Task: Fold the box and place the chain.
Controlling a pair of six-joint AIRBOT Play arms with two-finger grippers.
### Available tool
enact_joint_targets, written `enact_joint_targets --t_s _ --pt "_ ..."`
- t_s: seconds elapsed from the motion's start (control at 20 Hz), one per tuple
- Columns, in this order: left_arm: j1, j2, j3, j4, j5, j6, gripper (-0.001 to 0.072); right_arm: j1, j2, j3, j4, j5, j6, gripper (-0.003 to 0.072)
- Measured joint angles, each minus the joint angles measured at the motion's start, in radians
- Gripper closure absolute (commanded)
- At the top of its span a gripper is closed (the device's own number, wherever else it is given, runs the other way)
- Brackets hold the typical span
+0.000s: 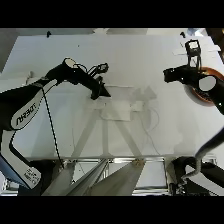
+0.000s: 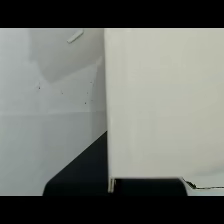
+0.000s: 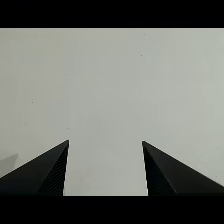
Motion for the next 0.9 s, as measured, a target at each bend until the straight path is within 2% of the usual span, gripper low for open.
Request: enact_joint_targets --t_s 0.4,0.9 --pt "-0.010 0.026 0.001 0.063 0.098 0.003 0.0710 0.000 0.000 0.000 0.000 0.000 0.000 0.0178" --pt "-0.011 -0.010 0.002 0.056 0.106 0.003 0.0706 0.000 0.000 0.000 0.000 0.000 0.000 0.0178"
